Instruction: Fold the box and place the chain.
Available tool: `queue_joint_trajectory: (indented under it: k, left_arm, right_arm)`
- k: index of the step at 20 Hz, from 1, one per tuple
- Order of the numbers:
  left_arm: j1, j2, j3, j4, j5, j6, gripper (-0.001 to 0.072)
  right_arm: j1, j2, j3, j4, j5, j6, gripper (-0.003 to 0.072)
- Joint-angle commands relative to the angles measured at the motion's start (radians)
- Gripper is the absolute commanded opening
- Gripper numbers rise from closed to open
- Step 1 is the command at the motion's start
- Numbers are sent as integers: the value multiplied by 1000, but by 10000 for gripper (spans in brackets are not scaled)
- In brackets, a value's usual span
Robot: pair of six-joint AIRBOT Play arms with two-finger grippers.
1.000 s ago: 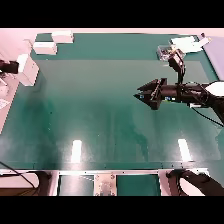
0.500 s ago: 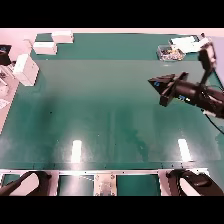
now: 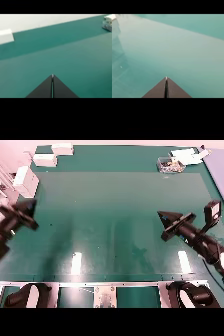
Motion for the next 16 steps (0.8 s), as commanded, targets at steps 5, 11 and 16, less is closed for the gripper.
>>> queue_joint_trajectory:
  k: [5,11,16]
  left_arm:
    - [1,174,-272,-37,26,17,20]
    - [1,174,-272,-36,26,17,21]
    - [1,174,-272,-36,26,17,21]
  right_arm:
    - [0,89,-184,0,-39,2,9]
    - [0,89,-197,0,-39,2,9]
    - [0,89,-197,0,-39,2,9]
